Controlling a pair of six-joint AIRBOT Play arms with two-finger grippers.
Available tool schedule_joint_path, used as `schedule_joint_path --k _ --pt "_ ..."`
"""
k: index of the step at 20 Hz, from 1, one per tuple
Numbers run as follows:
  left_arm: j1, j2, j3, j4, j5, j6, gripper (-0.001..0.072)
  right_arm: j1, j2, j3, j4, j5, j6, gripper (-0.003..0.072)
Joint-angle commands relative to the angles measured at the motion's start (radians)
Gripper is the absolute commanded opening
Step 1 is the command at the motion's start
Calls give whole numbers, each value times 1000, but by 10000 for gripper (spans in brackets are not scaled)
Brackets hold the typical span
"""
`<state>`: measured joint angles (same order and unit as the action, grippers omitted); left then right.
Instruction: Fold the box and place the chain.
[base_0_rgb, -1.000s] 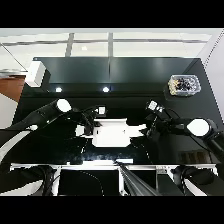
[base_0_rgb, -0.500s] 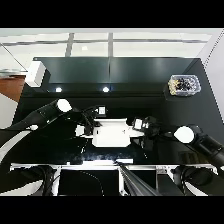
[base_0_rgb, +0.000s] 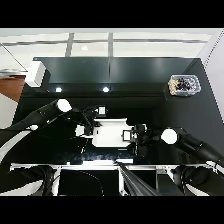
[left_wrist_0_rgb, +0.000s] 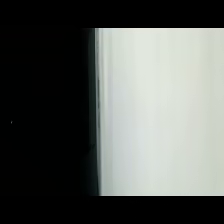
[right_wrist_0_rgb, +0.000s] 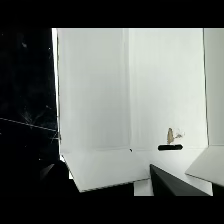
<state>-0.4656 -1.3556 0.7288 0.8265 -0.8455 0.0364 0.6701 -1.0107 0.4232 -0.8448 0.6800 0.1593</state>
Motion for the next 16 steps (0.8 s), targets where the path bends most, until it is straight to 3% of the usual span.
schedule_joint_path --k 1,5,16 --pt "1 0 -1 0 0 0 30 14 -10 0 69 -69 -15 673" --pt "0 -1 -1 0 0 0 30 13 -10 0 214 -141 -14 674" --pt "0 -1 -1 0 0 -7 30 -55 23 66 144 -149 31 675"
